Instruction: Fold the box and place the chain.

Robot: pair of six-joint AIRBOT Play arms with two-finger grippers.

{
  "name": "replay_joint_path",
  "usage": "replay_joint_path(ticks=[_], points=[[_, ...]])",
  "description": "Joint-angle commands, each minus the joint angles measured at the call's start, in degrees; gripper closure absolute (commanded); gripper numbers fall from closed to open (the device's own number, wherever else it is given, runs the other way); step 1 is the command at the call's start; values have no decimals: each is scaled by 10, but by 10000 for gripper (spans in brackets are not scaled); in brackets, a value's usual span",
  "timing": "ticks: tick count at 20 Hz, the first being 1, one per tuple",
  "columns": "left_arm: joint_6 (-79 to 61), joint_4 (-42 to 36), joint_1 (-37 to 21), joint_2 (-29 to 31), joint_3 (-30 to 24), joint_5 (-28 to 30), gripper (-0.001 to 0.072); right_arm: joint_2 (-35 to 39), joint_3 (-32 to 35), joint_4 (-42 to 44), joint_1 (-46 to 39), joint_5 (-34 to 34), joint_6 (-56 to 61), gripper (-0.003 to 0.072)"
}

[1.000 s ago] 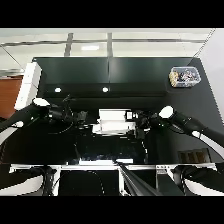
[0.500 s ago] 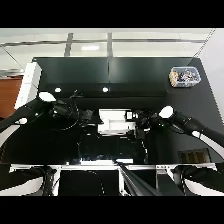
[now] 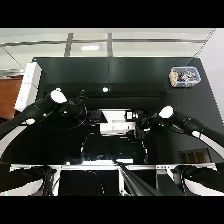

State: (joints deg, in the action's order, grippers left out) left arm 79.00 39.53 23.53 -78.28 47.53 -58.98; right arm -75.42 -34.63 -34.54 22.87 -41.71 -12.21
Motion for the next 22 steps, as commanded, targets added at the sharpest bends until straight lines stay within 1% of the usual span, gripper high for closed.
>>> replay_joint_path(ticks=[1, 3, 7, 10, 11, 12, 15, 18, 19, 21, 22], points=[[103, 115, 41, 0, 19, 38, 155, 0, 0, 0, 0, 0, 0, 606], [144, 179, 58, 0, 33, 35, 155, 0, 0, 0, 0, 0, 0, 606], [193, 246, 81, 0, 51, 35, 155, 0, 0, 0, 0, 0, 0, 606], [243, 305, 101, 0, 53, 35, 157, 0, 0, 0, 0, 0, 0, 606], [257, 328, 111, 0, 54, 32, 173, 0, 0, 0, 0, 0, 0, 606], [261, 348, 120, 0, 56, 29, 210, 0, 0, 0, 0, 0, 0, 606], [282, 405, 151, -1, 69, 1, 211, 0, 0, 0, 0, 0, 0, 606], [355, 474, 179, -2, 91, -4, 211, 0, 0, 0, 0, 0, 0, 606], [372, 484, 189, -5, 101, -16, 211, 0, 0, 0, 0, 0, 0, 606], [395, 492, 204, -17, 117, -61, 211, 0, 0, 0, 0, 0, 0, 606], [408, 498, 211, -22, 121, -62, 211, 0, 0, 0, 0, 0, 0, 606]])
